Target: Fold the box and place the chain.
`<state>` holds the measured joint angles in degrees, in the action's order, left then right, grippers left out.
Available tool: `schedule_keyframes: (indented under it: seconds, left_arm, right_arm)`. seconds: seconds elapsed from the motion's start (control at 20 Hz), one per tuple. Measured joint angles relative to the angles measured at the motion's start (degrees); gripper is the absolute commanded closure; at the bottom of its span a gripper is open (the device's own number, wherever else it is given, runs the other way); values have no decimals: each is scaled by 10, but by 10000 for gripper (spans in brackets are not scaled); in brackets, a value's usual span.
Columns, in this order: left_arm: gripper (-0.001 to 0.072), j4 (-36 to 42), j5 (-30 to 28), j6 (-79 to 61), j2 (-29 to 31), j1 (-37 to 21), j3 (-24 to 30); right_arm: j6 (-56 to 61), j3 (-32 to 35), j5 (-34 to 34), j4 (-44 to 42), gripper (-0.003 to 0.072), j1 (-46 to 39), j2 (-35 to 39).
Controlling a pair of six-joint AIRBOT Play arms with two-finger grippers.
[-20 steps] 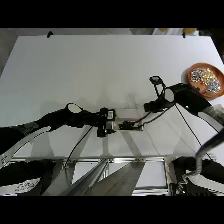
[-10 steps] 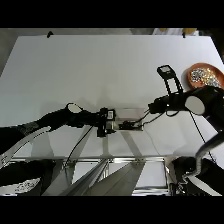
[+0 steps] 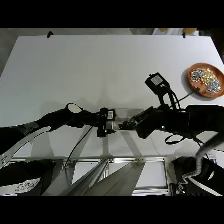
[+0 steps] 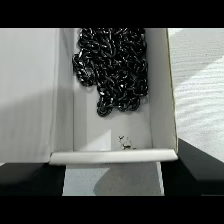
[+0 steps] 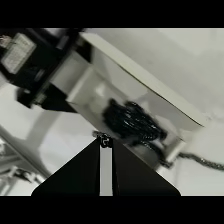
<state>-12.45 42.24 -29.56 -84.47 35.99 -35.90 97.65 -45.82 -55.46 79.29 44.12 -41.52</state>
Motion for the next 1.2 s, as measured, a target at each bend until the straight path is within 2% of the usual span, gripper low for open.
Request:
schedule_keyframes:
  seconds: [0.2, 0.25, 0.4, 0.55, 0.6, 0.7, 1.0, 1.1, 1.2]
  left_arm:
    - [434, 0, 0, 0, 0, 0, 0]
    - [434, 0, 0, 0, 0, 0, 0]
    - [434, 0, 0, 0, 0, 0, 0]
    - [434, 0, 0, 0, 0, 0, 0]
    - [434, 0, 0, 0, 0, 0, 0]
    - [434, 0, 0, 0, 0, 0, 0]
    - [434, 0, 0, 0, 0, 0, 0]
    - [434, 0, 0, 0, 0, 0, 0]
    - [434, 0, 0, 0, 0, 0, 0]
  right_arm:
    - [10, 0, 45, -9, 670, 25, -49]
    - [12, 0, 51, -11, 641, 27, -66]
    - [20, 0, 60, -13, 462, 31, -117]
    - [25, -5, 63, -15, 453, 29, -146]
    - [26, -11, 56, -15, 458, 23, -149]
    - [27, -29, 34, -11, 538, 1, -149]
    - [51, -48, -100, 62, 536, -97, -138]
    - [75, -28, -123, 94, 524, -116, -137]
    - [96, 3, -123, 112, 413, -126, -138]
